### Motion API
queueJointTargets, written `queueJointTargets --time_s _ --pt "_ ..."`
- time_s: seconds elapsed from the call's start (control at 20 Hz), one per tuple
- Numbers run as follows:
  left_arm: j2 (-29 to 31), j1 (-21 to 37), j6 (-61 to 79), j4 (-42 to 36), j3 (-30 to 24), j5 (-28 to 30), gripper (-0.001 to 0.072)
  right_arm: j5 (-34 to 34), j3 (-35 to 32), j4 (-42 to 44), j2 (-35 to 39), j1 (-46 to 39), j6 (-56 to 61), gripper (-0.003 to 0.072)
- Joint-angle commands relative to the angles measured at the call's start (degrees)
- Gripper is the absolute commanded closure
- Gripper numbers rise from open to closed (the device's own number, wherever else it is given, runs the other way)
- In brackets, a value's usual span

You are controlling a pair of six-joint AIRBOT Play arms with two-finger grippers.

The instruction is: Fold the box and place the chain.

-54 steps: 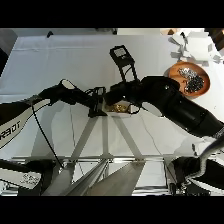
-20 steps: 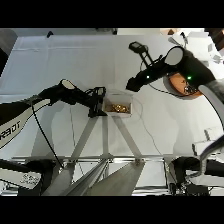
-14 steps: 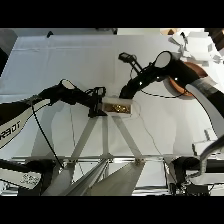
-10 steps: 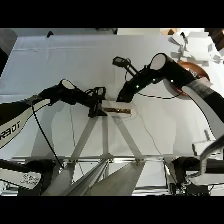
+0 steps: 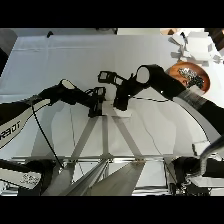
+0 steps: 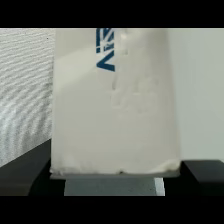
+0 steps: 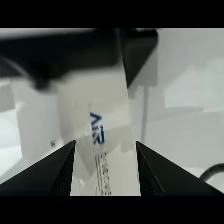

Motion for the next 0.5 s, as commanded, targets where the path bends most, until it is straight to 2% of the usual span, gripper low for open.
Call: queueJointTargets --time_s 0.0,0.2,0.45 --pt "0.0 0.0 0.0 0.0 0.0 0.0 0.0569 -2.4 -0.4 -3.6 0.9 2.2 0.0 0.0288" --pt "0.0 0.0 0.0 0.0 0.0 0.0 0.0569 -3.1 -1.0 -4.2 3.9 4.1 -0.3 0.0283" --pt "0.0 0.0 0.0 0.0 0.0 0.0 0.0569 -12.9 -10.2 -4.2 7.5 4.6 -0.2 0.0283"
